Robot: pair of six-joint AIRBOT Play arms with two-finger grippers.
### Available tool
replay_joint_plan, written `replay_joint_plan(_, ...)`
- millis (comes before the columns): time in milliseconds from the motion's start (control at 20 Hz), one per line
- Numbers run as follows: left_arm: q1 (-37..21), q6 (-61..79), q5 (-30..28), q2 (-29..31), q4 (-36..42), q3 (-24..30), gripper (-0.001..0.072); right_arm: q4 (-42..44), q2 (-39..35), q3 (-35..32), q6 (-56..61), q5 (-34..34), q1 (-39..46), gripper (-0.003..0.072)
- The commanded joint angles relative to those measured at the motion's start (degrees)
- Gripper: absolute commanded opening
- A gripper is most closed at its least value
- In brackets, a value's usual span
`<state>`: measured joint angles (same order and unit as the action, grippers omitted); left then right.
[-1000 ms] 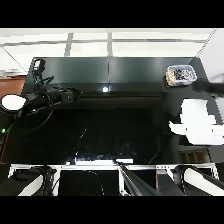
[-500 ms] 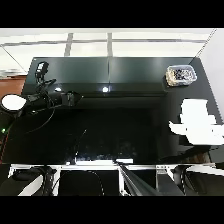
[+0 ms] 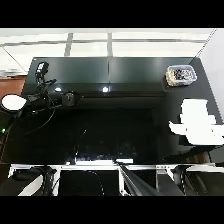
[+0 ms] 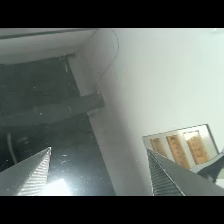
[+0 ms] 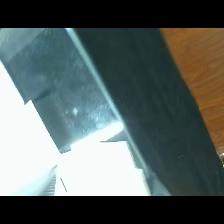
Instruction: Fold the box and place the chain.
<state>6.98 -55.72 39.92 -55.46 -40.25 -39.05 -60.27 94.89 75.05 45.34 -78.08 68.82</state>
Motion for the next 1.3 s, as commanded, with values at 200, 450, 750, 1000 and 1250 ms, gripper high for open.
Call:
replay_joint_plan(200,-0.1,0.0,-0.5,0.0,0.0,0.0,0.0712,0.3,-0.2,-1.4,-2.6,-7.0,-1.6,0.0214)
replay_joint_plan(450,-0.1,0.0,-1.0,0.0,0.1,0.0,0.0712,6.1,-4.7,-6.6,-5.0,-7.5,-7.8,0.0011)
replay_joint_plan(750,-0.1,0.0,-0.8,-0.1,0.3,0.0,0.0712,22.6,-16.7,-18.9,-5.4,-3.7,-21.9,0.0012)
replay_joint_plan(1000,0.2,-0.2,0.7,-0.6,0.8,0.0,0.0712,43.5,-32.4,-40.3,-10.7,9.8,-38.2,0.0012)
replay_joint_plan(1250,1.7,0.2,1.4,-6.2,7.2,0.0,0.0712,57.4,-41.7,-54.8,-15.3,33.3,-63.0,0.0012)
